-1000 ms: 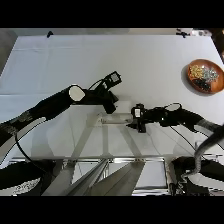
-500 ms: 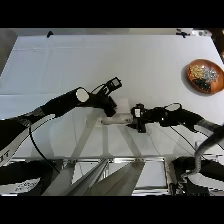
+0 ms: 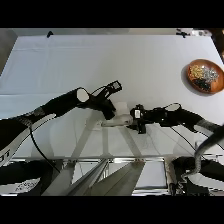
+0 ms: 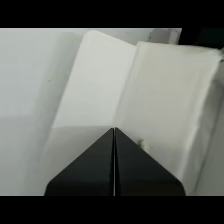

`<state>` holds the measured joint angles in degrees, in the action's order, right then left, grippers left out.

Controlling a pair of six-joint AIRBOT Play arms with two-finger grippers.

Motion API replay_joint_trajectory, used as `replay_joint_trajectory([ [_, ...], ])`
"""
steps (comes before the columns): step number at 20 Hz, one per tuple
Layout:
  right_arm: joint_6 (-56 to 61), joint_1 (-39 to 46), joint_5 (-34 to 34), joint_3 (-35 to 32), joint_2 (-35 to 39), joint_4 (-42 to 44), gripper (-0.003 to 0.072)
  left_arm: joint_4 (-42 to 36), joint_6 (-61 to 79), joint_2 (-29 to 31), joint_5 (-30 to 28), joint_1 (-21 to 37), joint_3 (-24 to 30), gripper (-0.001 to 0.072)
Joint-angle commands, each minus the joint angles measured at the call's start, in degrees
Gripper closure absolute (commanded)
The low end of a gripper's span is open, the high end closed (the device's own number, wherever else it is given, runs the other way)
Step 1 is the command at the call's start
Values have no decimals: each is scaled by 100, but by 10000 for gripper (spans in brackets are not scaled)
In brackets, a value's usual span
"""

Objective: Fold the box and place the chain.

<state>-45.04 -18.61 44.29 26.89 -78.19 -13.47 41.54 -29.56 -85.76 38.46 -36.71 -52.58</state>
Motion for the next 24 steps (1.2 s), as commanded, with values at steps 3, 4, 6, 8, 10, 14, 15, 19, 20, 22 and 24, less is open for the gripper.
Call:
replay_joint_trajectory([
  [3,11,4,-15,0,4,17,248,-254,321,424,-358,0,-7,700],
  [4,11,4,-17,0,4,17,248,-256,387,472,-313,0,-7,700],
  [6,11,7,-15,0,4,17,248,-249,407,579,-203,0,-7,699],
  [8,11,4,-13,0,4,17,248,-177,407,715,-101,0,-7,694],
  [10,11,4,-15,0,4,17,248,52,402,938,114,0,-7,624],
  [14,11,4,-15,0,4,17,248,1338,-378,1567,861,0,-7,334],
  [15,11,4,-15,0,4,17,248,1853,-855,1740,1113,2,-7,267],
  [19,11,4,-15,0,4,17,248,2999,-1974,2417,2201,0,-4,352],
  [20,11,4,-15,0,4,17,248,3008,-1987,2601,2332,0,-2,396],
  [22,11,4,-15,0,4,17,248,2986,-2090,2916,2321,0,24,357],
  [24,11,4,-15,0,4,17,248,2992,-2238,3143,2188,2,205,236],
])
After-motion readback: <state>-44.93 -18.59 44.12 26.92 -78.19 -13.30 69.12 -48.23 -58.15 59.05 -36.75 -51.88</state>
